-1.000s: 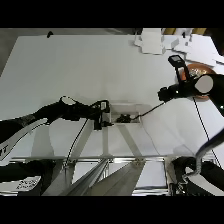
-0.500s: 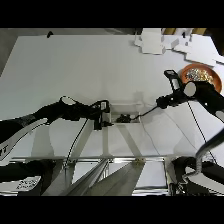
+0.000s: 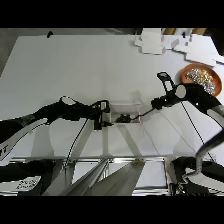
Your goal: Fold the box and place the chain.
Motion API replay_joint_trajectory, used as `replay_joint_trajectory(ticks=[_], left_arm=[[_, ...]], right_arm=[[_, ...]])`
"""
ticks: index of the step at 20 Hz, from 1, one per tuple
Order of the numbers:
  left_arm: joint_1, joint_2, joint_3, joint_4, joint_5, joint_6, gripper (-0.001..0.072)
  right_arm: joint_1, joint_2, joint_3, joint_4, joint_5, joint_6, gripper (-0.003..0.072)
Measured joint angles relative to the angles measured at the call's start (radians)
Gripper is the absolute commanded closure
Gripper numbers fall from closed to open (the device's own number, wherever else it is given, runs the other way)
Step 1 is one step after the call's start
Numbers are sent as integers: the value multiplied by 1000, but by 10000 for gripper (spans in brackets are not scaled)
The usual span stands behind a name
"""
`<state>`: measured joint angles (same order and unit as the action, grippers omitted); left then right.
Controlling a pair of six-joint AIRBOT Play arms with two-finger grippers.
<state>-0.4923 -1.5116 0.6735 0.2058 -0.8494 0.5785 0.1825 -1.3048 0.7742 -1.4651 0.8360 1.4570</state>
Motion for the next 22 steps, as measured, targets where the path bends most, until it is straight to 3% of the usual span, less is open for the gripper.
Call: replay_joint_trajectory(ticks=[5,10,12,19,22], left_arm=[[0,0,0,0,0,0,367],[0,0,0,0,0,0,367],[0,0,0,0,0,0,367],[0,0,0,0,0,0,367],[0,0,0,0,0,0,367]], right_arm=[[4,-9,0,-23,7,29,434],[4,-31,1,-33,23,35,643],[4,-32,0,-37,35,35,670],[5,73,-1,-43,95,28,666],[5,97,-2,-58,101,28,613]])
